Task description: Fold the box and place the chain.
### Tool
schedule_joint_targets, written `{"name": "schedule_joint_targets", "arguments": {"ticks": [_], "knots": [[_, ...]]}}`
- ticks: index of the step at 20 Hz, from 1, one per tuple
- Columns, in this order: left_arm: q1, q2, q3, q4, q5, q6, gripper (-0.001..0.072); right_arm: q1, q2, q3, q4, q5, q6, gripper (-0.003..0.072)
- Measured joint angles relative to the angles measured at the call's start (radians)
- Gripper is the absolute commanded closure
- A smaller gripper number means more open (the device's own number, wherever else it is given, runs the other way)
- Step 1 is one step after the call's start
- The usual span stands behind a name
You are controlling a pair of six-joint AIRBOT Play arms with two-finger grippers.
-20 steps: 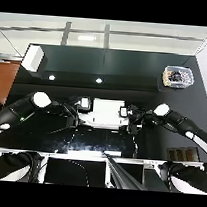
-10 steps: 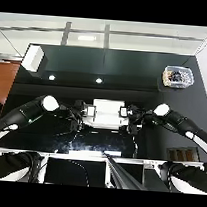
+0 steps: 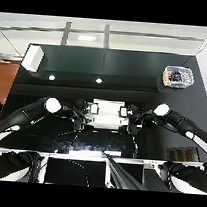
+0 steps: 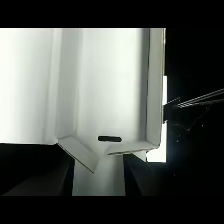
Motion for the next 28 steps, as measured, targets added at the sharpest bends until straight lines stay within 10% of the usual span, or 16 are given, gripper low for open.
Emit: {"name": "schedule_joint_targets", "arguments": {"ticks": [14, 18, 21, 26, 28], "knots": [[-0.042, -0.052, 0.000, -0.168, -0.001, -0.074, 0.0445, 0.000, 0.000, 0.000, -0.001, 0.001, -0.002, 0.0449], [-0.043, -0.053, 0.000, -0.168, 0.000, -0.074, 0.0390, 0.000, 0.000, 0.000, -0.001, 0.000, 0.000, 0.0449], [-0.043, -0.053, 0.000, -0.167, 0.006, -0.073, 0.0218, 0.000, 0.000, 0.000, -0.001, 0.000, 0.000, 0.0449], [-0.044, -0.053, 0.000, -0.167, 0.005, -0.076, 0.0371, 0.000, 0.000, 0.000, 0.000, 0.000, 0.000, 0.0449], [-0.044, -0.053, 0.000, -0.167, 0.005, -0.075, 0.0198, 0.000, 0.000, 0.000, 0.000, 0.000, 0.000, 0.0448]]}}
